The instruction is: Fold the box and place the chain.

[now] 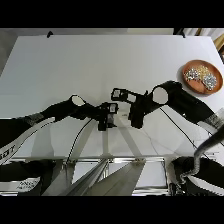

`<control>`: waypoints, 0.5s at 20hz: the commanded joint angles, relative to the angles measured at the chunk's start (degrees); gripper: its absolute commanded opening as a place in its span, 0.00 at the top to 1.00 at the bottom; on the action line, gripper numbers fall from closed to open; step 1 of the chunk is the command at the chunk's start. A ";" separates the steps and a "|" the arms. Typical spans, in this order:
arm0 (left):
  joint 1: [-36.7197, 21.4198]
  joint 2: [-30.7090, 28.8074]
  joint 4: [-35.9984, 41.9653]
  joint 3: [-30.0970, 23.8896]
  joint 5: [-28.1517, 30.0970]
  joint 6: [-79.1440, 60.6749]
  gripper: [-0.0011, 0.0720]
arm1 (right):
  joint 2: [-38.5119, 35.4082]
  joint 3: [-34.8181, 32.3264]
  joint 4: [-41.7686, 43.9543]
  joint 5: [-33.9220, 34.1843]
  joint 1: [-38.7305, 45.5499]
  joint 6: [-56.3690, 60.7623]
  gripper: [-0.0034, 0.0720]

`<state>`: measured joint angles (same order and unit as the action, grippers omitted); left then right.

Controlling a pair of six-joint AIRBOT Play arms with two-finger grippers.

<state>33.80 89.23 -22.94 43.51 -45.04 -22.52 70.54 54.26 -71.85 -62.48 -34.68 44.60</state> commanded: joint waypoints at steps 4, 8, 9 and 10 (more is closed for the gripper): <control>-0.02 -0.02 0.00 0.07 0.02 0.02 0.64 | -0.94 -0.20 -0.42 3.06 -0.20 0.22 0.72; -0.02 -0.02 0.00 0.07 0.02 0.00 0.64 | -1.99 -0.24 -3.76 3.04 -0.20 0.57 0.72; -0.02 -0.02 0.00 0.07 0.02 0.02 0.64 | -1.99 -0.39 -4.17 2.99 -0.20 0.66 0.72; -0.02 -0.02 0.00 0.07 0.02 0.02 0.64 | -1.99 -0.66 -4.04 3.06 -0.20 0.66 0.72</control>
<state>33.80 89.21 -22.87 43.51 -44.95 -22.41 68.84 53.91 -74.11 -59.64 -34.85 45.01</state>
